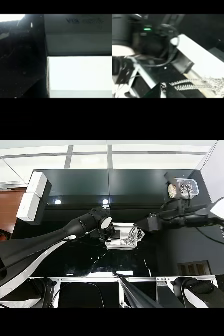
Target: Fold the box and place the chain.
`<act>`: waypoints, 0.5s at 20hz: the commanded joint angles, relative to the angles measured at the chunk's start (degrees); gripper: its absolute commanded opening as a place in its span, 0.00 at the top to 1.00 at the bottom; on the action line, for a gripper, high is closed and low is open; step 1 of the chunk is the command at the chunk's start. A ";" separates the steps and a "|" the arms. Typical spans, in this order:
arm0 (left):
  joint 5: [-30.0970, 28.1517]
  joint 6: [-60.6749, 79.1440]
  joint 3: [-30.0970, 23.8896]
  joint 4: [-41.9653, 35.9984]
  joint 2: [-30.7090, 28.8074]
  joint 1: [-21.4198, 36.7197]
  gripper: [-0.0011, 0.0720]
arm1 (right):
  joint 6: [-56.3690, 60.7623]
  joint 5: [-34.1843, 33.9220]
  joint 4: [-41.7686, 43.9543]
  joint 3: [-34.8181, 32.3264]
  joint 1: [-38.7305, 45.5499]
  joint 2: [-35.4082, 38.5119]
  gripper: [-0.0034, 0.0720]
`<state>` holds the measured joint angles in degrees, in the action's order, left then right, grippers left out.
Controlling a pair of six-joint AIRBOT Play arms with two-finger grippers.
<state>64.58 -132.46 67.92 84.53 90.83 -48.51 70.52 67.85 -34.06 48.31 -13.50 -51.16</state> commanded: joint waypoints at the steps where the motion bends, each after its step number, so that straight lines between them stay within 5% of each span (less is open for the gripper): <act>1: 0.00 0.02 0.04 0.02 0.00 0.00 0.95 | 0.09 -6.62 -1.55 -6.10 -0.59 -1.05 0.51; 6: -0.04 0.02 0.04 0.04 0.00 0.00 0.94 | -11.54 -1.33 -8.83 -5.44 13.46 -0.76 0.50; 8: -0.02 0.02 0.04 0.04 0.00 0.00 0.94 | -21.16 -5.95 -9.70 -8.33 16.48 -0.79 0.50; 9: -0.04 0.02 0.04 0.04 0.00 0.00 0.94 | -24.57 -11.10 -9.64 -10.88 16.20 -0.85 0.43; 10: -0.04 0.02 0.04 0.04 0.00 0.02 0.95 | -28.15 -15.98 -9.53 -13.25 15.30 -1.05 0.00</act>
